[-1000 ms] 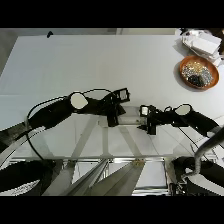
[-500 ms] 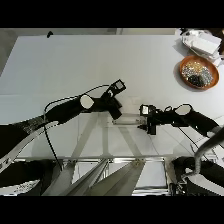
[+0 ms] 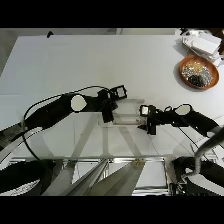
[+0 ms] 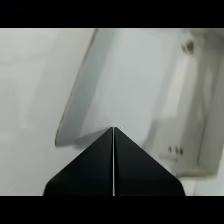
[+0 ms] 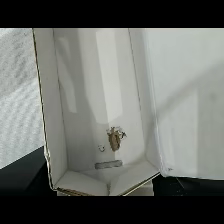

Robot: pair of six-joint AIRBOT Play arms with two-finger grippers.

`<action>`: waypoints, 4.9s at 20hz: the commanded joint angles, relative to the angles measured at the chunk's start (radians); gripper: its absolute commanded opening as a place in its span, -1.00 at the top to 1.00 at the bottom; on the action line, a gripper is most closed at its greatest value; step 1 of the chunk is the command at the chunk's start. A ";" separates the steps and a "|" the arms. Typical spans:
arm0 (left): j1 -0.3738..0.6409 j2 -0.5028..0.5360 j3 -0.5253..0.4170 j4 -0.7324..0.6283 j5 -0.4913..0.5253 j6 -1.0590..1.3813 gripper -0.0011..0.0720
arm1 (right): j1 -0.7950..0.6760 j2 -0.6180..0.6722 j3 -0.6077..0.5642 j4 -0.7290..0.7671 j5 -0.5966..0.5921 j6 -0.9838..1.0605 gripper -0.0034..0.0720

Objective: Fold the box and place the chain.

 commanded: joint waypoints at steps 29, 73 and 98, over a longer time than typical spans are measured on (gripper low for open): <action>0.000 -0.103 -0.057 -0.008 -0.118 0.293 0.25 | 0.000 0.001 -0.001 0.002 0.001 0.001 -0.15; 0.408 0.119 -0.204 -0.179 -0.269 -0.493 0.96 | 0.000 0.001 -0.001 0.002 0.001 0.000 -0.15; 0.261 -0.087 -0.201 -0.261 -0.287 -0.581 0.96 | 0.000 0.001 -0.001 0.002 0.001 0.001 -0.15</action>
